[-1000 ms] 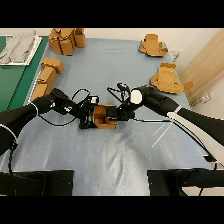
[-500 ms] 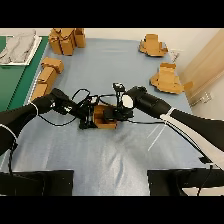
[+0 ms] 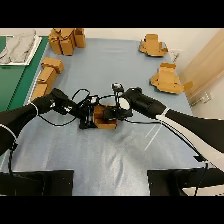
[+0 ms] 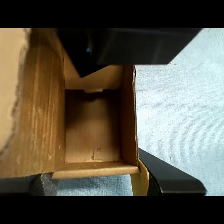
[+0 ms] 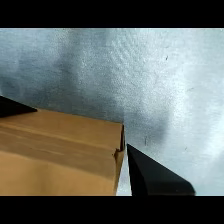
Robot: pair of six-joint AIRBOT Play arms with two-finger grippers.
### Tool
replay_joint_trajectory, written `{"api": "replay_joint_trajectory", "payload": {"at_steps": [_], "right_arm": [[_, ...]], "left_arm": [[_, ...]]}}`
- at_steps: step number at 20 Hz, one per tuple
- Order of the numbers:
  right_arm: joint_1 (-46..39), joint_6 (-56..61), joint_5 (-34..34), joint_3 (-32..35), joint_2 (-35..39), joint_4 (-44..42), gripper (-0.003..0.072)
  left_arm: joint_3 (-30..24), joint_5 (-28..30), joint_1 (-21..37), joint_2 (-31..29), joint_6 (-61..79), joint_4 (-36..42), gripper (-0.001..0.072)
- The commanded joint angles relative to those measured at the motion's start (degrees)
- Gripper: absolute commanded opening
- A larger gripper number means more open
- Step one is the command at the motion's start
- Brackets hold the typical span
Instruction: Fold the box.
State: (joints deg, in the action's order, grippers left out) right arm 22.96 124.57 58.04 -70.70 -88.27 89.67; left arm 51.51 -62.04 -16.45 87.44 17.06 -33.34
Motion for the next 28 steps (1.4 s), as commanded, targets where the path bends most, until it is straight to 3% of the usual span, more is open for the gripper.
{"api": "replay_joint_trajectory", "payload": {"at_steps": [1,9,16,18,21,28], "right_arm": [[0.31,0.57,-0.37,-1.38,-0.96,0.13,0.0365],[0.74,1.99,6.32,-2.71,-3.19,0.07,0.0344],[0.74,3.67,5.73,-2.73,-3.21,-0.11,0.0281],[0.74,3.98,4.72,-2.73,-3.21,-0.13,0.0010],[0.74,3.96,1.66,-2.73,-3.21,-2.60,0.0009],[0.74,3.96,3.17,-2.73,-3.19,-2.71,0.0009]], "left_arm": [[0.02,0.00,0.00,0.02,-0.02,-0.04,0.0287],[0.00,0.13,0.00,0.02,0.00,-0.02,0.0287],[0.00,0.11,0.02,0.04,0.00,0.00,0.0287],[0.02,0.11,0.00,0.04,-0.02,0.00,0.0287],[0.00,0.04,0.02,0.02,-0.02,0.00,0.0287],[0.00,0.07,0.00,0.02,-0.02,0.00,0.0287]]}}
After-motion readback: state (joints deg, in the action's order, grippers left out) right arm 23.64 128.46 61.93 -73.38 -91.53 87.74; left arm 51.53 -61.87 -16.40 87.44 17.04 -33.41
